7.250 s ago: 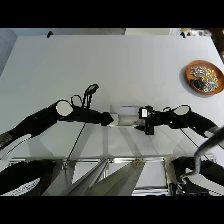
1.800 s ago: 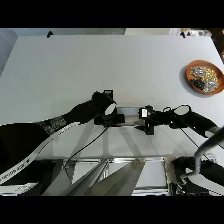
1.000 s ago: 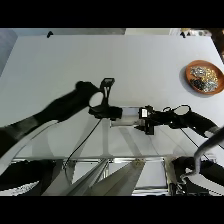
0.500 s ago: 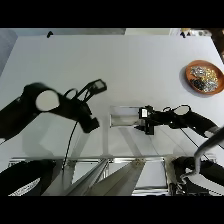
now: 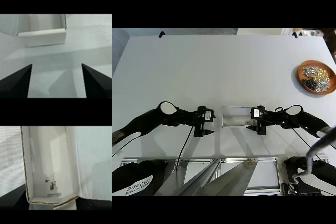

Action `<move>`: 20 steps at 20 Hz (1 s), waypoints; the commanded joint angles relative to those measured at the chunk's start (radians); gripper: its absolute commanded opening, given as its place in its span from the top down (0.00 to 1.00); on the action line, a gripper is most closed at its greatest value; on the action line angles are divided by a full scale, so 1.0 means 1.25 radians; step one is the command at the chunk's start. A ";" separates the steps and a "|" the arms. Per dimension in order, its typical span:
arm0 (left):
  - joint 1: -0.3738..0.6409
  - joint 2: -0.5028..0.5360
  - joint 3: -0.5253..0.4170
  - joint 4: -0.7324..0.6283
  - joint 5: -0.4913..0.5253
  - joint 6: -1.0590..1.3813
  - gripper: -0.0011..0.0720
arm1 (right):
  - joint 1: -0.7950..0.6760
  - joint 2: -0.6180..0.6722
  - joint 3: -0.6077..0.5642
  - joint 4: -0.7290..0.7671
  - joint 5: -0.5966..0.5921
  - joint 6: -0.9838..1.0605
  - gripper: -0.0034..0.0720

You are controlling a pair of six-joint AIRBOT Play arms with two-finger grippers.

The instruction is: Fold the box and place the chain.

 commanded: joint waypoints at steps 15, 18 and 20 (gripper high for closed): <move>-0.006 -0.121 0.055 -0.189 -0.043 0.146 0.03 | 0.000 0.000 0.000 0.000 0.000 0.000 0.42; -0.011 -0.122 0.055 -0.134 -0.053 0.107 0.03 | 0.000 0.001 0.000 0.000 0.000 0.000 0.42; -0.011 -0.122 0.055 -0.123 -0.054 0.080 0.03 | 0.000 0.001 0.000 0.000 0.000 0.000 0.42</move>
